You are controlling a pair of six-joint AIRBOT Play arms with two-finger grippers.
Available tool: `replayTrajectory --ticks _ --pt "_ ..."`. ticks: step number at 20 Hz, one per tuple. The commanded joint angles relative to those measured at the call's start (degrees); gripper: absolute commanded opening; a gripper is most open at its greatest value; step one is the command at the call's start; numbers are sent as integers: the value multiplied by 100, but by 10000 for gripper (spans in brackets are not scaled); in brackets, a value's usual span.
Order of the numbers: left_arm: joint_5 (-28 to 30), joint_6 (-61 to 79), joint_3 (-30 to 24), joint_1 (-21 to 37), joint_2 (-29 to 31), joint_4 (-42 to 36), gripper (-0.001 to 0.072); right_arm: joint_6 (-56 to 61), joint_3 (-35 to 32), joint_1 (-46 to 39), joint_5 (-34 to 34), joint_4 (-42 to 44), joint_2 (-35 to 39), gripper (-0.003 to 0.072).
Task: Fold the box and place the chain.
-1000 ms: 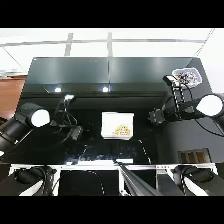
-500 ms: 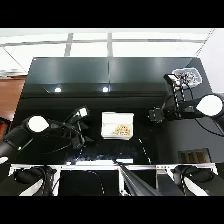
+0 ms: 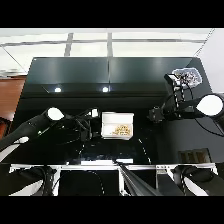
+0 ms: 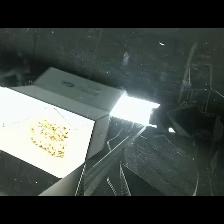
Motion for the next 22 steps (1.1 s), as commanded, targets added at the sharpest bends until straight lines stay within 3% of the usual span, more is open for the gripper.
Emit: replayTrajectory --ticks 1,7,17,19,20,21,22 --pt "-264 737 129 -9 -369 -232 708 20 -2 -4 7 17 4 266" --pt "-122 1082 131 -9 -435 -966 708 33 -2 -4 -17 17 4 267" --pt "-63 1447 162 -365 -511 -898 703 33 -2 -4 -42 13 4 266" --pt "-63 1447 162 -361 -511 -892 633 31 -2 -4 -59 13 2 267" --pt "-63 1447 162 -361 -509 -866 542 35 -2 -4 -83 20 2 268" --pt "-61 1447 162 -361 -507 -852 485 197 -2 -4 -140 129 0 303" --pt "-33 1445 162 -361 -496 -852 480 334 -2 -4 -267 289 -9 569"
